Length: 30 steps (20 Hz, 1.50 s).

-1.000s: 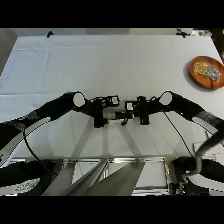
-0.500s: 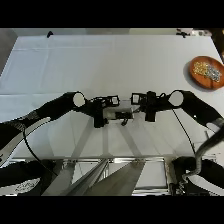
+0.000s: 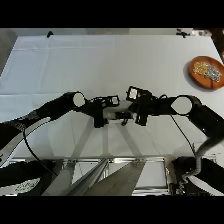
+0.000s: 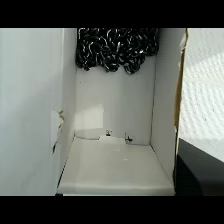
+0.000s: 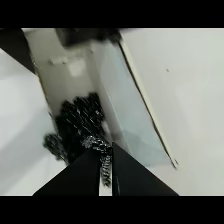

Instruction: Fold the box and place the chain.

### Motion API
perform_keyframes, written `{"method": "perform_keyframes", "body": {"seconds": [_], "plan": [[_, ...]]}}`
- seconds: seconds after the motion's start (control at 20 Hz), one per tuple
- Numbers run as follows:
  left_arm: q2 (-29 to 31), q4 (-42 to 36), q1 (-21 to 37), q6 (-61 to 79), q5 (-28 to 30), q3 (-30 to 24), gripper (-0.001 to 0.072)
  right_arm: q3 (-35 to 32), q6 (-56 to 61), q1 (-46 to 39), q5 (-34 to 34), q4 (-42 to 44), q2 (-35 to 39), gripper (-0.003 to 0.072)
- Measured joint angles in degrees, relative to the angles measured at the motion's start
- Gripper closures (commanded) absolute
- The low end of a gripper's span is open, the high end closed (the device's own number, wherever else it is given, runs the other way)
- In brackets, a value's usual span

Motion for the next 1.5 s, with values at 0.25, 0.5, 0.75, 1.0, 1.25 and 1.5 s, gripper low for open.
{"method": "perform_keyframes", "body": {"seconds": [0.25, 0.5, 0.75, 1.0, 1.25, 1.5], "plan": [[0.00, 0.00, 0.02, 0.00, 0.00, 0.00, 0.0362, 0.00, 2.40, 3.37, -2.21, 4.72, 1.01, 0.0674], [0.00, 0.00, 0.02, 0.00, 0.00, 0.00, 0.0362, 0.00, 5.77, 4.17, -4.31, 6.34, 0.90, 0.0670], [0.00, 0.00, 0.00, 0.00, 0.00, 0.00, 0.0362, 0.00, 12.22, 4.31, -3.96, 3.19, -1.70, 0.0501], [0.00, 0.00, 0.00, 0.00, 0.00, 0.00, 0.0362, 0.00, 27.17, 5.11, -4.68, -2.34, -3.10, 0.0500], [0.00, 0.00, 0.00, -0.02, 0.00, 0.00, 0.0362, 0.00, 52.96, 10.84, -1.95, -14.51, -1.75, 0.0272], [0.00, 0.00, 0.02, 0.00, 0.00, 0.00, 0.0362, -0.04, 76.37, 17.35, -0.35, -23.87, -2.62, 0.0272]]}}
